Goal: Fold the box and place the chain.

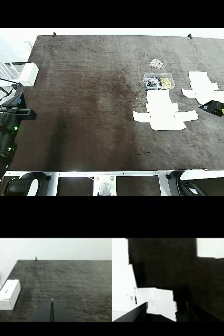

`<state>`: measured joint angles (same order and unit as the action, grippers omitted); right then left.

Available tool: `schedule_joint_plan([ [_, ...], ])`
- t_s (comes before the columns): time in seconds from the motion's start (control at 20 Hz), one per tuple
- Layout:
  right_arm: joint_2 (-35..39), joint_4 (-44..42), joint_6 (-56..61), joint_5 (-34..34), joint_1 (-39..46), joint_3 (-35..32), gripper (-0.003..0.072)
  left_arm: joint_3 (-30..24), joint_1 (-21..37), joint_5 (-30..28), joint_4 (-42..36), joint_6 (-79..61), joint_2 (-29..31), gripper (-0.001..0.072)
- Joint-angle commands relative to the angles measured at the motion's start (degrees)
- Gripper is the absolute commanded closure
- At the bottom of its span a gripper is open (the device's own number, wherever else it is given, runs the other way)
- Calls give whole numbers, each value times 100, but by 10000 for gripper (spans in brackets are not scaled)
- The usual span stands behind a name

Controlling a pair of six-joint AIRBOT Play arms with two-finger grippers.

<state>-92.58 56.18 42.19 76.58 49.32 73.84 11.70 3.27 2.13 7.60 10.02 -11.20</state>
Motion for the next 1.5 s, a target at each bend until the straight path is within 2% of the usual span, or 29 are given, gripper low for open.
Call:
schedule_joint_plan([
  [0.0,-369,155,-221,160,-107,109,92,2,4,2,2,-2,4,688],
  [0.55,-896,149,-219,826,-723,103,100,2,4,0,2,0,2,688],
  [0.6,-896,140,-221,870,-785,103,207,2,7,0,2,-2,2,688],
  [0.65,-896,133,-221,911,-826,101,389,2,7,0,2,-2,2,688],
  [0.7,-894,122,-221,957,-828,101,414,2,4,0,2,-2,4,688],
  [0.8,-892,4,-225,1154,-826,55,607,4,7,0,2,-2,4,688],
  [0.85,-887,-70,-254,1226,-826,-4,679,4,7,0,2,-2,2,688],
  [1.0,-730,-667,-393,1307,-831,-448,682,4,4,0,2,0,4,688],
  [1.15,-389,-1252,-546,1104,-1038,-1246,683,2,7,0,2,-2,2,688],
  [1.35,105,-2380,-649,293,-2039,-2328,683,2,4,0,2,-2,4,688],
  [1.45,267,-3069,-686,-221,-2752,-2625,683,4,4,0,2,-2,2,688],
])
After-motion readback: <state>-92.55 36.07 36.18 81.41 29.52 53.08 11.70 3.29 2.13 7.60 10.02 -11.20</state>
